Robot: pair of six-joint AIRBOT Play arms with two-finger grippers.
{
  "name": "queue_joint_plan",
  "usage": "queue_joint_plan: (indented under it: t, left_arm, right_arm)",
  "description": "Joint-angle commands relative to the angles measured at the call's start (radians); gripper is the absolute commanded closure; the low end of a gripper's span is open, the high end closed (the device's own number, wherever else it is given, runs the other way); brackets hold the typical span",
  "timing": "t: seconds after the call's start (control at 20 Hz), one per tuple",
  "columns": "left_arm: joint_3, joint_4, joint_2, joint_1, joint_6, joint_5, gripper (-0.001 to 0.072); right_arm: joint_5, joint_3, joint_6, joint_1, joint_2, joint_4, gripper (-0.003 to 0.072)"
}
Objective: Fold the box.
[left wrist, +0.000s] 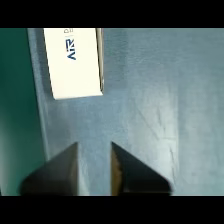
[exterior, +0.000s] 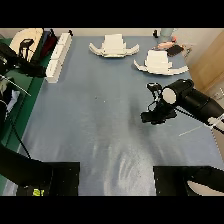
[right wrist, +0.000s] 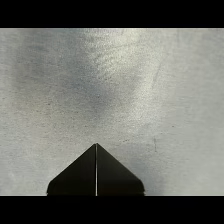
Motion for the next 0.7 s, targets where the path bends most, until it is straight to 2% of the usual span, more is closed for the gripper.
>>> queue_joint_plan:
  t: [0.0,0.15,0.25,0.5,0.65]
  left_arm:
    - [0.022,-0.006,0.079,0.0,-0.042,-0.208,0.0694]
    - [0.015,-0.121,0.154,-0.007,-0.06,-0.327,0.0696]
    - [-0.032,-0.196,0.229,-0.049,-0.059,-0.323,0.0698]
    - [-0.338,-0.205,0.455,-0.354,-0.062,-0.172,0.0698]
    - [-0.545,-0.204,0.578,-0.57,-0.114,0.008,0.0697]
  right_arm:
    - [0.0,0.001,0.0,0.0,-0.001,0.0,0.0684]
    - [0.0,0.001,0.0,0.0,-0.001,0.0,0.0684]
    - [0.0,0.001,0.0,0.0,-0.001,0.0,0.0684]
    - [0.0,0.001,0.0,0.0,-0.001,0.0,0.0684]
    - [0.0,0.001,0.0,0.0,-0.001,0.0,0.0683]
